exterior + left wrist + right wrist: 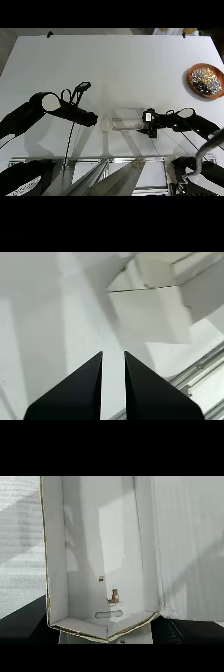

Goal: Fold the box and place the chain.

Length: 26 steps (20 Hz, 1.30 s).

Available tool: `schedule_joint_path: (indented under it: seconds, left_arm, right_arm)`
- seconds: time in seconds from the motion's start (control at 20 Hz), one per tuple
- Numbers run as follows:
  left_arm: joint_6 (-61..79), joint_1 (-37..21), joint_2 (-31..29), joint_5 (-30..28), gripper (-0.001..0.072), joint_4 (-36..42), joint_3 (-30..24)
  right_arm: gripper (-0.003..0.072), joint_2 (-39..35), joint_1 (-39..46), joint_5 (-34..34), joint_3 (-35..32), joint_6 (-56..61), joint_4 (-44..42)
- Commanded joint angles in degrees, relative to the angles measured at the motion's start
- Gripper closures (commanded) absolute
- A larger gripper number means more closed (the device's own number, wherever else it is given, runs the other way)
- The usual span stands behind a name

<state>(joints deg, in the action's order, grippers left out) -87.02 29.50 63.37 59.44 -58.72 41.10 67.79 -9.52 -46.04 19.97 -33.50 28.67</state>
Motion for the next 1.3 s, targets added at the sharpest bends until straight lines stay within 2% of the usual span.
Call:
schedule_joint_path:
  seconds: [0.0, 0.1, 0.15, 0.2, 0.25, 0.4, 0.65, 0.85, 1.25]
  left_arm:
    - [1.0, -2.2, 0.1, -4.4, 0.0557, 2.2, -4.9]
    - [5.9, -2.2, 2.6, -7.4, 0.0556, 8.0, -6.2]
    - [9.2, -2.1, 4.3, -7.9, 0.0528, 11.6, -6.2]
    - [12.2, -1.9, 5.8, -8.2, 0.037, 14.9, -6.2]
    - [14.1, -1.5, 7.2, -8.3, 0.0267, 17.4, -6.2]
    - [16.9, -0.4, 9.2, -9.0, 0.027, 19.9, -6.2]
    - [21.5, 0.8, 9.2, -9.9, 0.027, 27.0, -6.1]
    - [21.5, 2.4, 8.8, -9.3, 0.0271, 28.1, -5.4]
    - [21.4, 5.6, 9.0, -9.0, 0.0274, 29.5, -0.3]
  right_arm:
    - [0.0391, 0.0, 0.0, 0.0, 0.0, 0.0, 0.0]
    - [0.0391, 0.0, 0.0, 0.0, 0.0, 0.0, 0.0]
    - [0.0391, 0.0, 0.0, 0.0, 0.0, 0.0, 0.0]
    - [0.0391, 0.0, 0.0, 0.0, 0.0, 0.0, 0.0]
    - [0.0391, 0.0, 0.0, 0.0, 0.0, 0.0, 0.0]
    - [0.0391, 0.0, 0.0, 0.0, 0.0, 0.0, 0.0]
    - [0.0391, 0.0, 0.0, 0.0, 0.0, 0.0, 0.0]
    - [0.0391, 0.0, 0.0, 0.0, 0.0, 0.0, 0.0]
    - [0.0391, 0.0, 0.0, 0.0, 0.0, 0.0, 0.0]
